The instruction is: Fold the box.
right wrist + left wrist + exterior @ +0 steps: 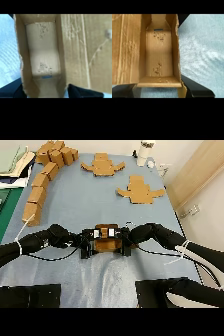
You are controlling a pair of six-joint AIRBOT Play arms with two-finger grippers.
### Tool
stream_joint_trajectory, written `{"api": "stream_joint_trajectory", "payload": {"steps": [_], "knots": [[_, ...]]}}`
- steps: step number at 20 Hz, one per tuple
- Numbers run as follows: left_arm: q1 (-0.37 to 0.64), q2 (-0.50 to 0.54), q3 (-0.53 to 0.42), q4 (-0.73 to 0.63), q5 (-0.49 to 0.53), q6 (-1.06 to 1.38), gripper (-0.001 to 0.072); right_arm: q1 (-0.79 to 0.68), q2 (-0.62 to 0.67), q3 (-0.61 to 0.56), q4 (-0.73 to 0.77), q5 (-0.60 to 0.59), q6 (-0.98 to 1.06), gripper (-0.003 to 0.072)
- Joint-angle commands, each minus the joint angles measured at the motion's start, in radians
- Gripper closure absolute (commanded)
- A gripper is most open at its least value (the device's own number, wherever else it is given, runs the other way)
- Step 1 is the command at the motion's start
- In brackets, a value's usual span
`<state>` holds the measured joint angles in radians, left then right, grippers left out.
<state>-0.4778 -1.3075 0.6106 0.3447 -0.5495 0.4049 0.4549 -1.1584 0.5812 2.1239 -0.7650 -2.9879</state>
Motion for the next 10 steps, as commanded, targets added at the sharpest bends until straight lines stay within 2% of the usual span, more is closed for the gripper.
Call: {"api": "stream_joint_trajectory", "payload": {"steps": [1,3,7,10], "knots": [[-0.001,-0.001,0.000,0.000,0.000,0.000,0.0185,-0.003,0.032,0.019,-0.015,-0.051,0.080,-0.0034],[-0.001,-0.001,0.000,0.000,0.000,0.000,0.0184,-0.018,0.079,0.027,-0.063,-0.091,0.151,-0.0034],[-0.001,-0.001,-0.001,0.000,0.000,0.000,0.0185,-0.026,0.197,0.045,-0.217,-0.296,0.332,-0.0034],[-0.001,-0.001,0.000,0.000,0.000,0.000,0.0184,-0.026,0.289,0.046,-0.193,-0.333,0.467,-0.0034]]}}
